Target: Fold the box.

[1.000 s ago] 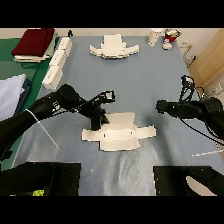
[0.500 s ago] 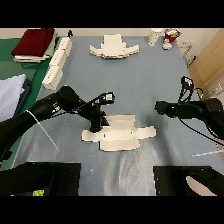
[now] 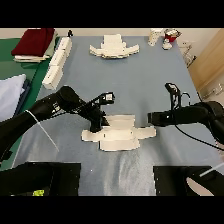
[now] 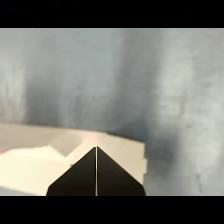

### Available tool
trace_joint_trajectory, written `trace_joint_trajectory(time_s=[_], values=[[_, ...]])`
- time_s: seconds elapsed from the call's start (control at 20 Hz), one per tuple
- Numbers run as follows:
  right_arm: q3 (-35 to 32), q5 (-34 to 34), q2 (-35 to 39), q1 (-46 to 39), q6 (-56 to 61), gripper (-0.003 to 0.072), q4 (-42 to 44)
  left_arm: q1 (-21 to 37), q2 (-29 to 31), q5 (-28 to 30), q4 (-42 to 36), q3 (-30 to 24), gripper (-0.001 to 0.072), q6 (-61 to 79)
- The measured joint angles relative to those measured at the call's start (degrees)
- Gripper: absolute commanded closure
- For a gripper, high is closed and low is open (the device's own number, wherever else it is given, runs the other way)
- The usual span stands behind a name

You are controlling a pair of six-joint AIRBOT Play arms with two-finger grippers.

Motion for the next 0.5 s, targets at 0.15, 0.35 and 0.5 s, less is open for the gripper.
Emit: trace_joint_trajectory(time_s=[0.15, 0.35, 0.5], values=[[-0.02, -3.85, 3.96, 7.87, -0.94, 0.0684, -0.9, 0.0, 0.0, 0.0, 0.02, 0.0, 0.0696, 0.0], [-0.63, -5.44, 7.45, 22.69, -0.15, 0.0682, -7.72, 0.0, 0.0, 0.02, 0.02, 0.0, 0.0696, -0.02], [-2.75, -3.3, 8.04, 35.21, -1.11, 0.009, -12.26, 0.0, 0.0, 0.02, 0.02, 0.0, 0.0696, -0.02]])
